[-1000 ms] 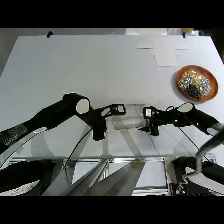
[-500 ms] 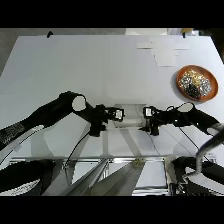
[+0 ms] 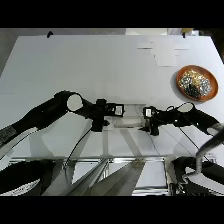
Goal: Fold the box and place the chain.
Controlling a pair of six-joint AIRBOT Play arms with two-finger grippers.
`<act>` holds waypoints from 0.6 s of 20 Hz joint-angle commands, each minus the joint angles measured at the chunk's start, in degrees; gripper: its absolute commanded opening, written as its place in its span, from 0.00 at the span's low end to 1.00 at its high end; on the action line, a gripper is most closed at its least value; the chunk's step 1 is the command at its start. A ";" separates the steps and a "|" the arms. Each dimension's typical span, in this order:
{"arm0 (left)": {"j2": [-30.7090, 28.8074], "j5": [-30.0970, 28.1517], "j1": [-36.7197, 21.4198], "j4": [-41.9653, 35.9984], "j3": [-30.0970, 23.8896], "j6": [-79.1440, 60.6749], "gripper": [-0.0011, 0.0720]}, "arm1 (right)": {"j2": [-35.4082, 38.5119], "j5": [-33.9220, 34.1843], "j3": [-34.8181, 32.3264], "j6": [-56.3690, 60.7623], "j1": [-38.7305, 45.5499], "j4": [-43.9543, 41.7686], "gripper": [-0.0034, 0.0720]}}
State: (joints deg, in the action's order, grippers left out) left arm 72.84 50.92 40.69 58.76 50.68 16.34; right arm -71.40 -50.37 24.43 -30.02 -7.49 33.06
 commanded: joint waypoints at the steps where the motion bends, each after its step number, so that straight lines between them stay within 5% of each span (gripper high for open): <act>1: -1.20 -7.21 -0.07 -1.81 0.02 0.61 0.44 | 0.04 0.02 0.04 0.13 0.00 -0.07 0.65; 4: -0.83 -7.34 -0.04 -2.82 0.02 0.63 0.36 | 0.04 0.00 0.04 0.13 0.00 -0.07 0.65; 12: 3.87 0.61 -0.07 -0.59 -0.02 0.61 0.36 | 0.04 0.02 0.04 0.13 0.00 -0.07 0.65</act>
State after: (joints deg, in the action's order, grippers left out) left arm 75.68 47.75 40.73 56.55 50.68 16.95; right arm -71.40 -50.35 24.43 -29.91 -7.49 33.01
